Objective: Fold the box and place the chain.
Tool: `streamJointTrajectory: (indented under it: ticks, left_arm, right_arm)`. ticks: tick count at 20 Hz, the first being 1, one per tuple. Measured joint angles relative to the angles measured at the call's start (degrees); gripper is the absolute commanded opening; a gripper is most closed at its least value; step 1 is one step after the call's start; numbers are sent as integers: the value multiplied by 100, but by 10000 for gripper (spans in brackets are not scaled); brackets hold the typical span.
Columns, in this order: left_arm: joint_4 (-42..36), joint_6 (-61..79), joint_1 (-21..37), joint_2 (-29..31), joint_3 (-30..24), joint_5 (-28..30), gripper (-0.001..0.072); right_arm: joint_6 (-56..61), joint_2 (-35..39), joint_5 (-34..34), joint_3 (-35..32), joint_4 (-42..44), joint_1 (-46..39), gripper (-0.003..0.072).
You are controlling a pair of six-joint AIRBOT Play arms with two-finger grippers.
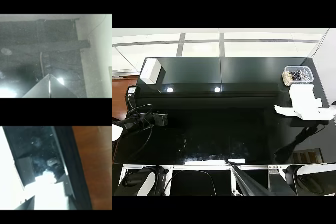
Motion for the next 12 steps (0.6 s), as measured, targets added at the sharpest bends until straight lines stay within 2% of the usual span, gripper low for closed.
streamJointTrajectory:
  ticks: [1, 4, 7, 10, 12]
  left_arm:
    - [0, -2, 2, 0, 0, 2, 25]
    - [0, 0, 0, 0, 0, 4, 25]
    - [0, 4, 0, 0, 0, 7, 25]
    - [-2, 9, 0, 0, 0, 4, 25]
    - [-2, 9, 0, 0, -2, 4, 25]
  right_arm:
    - [-24, -26, 98, 37, -79, 68, 18]
    - [-26, 85, 293, 72, -229, 232, 17]
    - [28, 595, 326, -146, -125, 363, 17]
    - [76, 1445, 249, -820, 315, 514, 17]
    - [116, 2146, 90, -1578, 699, 664, 16]
